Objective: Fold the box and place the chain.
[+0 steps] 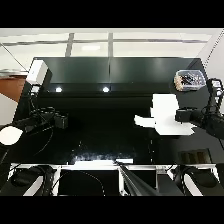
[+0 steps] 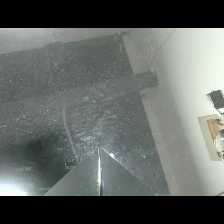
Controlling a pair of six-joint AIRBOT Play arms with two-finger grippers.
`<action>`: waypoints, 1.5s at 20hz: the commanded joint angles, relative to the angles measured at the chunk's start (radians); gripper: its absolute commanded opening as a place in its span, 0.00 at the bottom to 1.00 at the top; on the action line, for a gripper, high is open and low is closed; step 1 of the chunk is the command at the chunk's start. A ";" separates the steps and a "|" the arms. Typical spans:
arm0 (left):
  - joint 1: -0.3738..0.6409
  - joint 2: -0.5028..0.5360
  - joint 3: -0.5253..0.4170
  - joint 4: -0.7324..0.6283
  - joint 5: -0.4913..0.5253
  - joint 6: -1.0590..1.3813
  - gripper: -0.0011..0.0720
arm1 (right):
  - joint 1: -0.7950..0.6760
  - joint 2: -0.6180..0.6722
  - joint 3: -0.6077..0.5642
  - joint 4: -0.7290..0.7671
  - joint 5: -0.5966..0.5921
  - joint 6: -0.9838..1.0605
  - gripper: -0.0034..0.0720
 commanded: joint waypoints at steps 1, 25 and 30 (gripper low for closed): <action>-0.001 0.001 0.000 0.000 0.000 0.000 0.06 | -0.001 0.000 -0.001 0.000 0.000 0.000 0.09; -0.001 0.001 0.000 0.000 0.008 0.000 0.06 | -0.001 0.000 -0.001 0.001 0.031 0.001 0.09; -0.001 0.001 0.000 -0.103 0.004 -0.003 0.06 | -0.001 0.000 -0.001 0.021 -0.001 0.001 0.09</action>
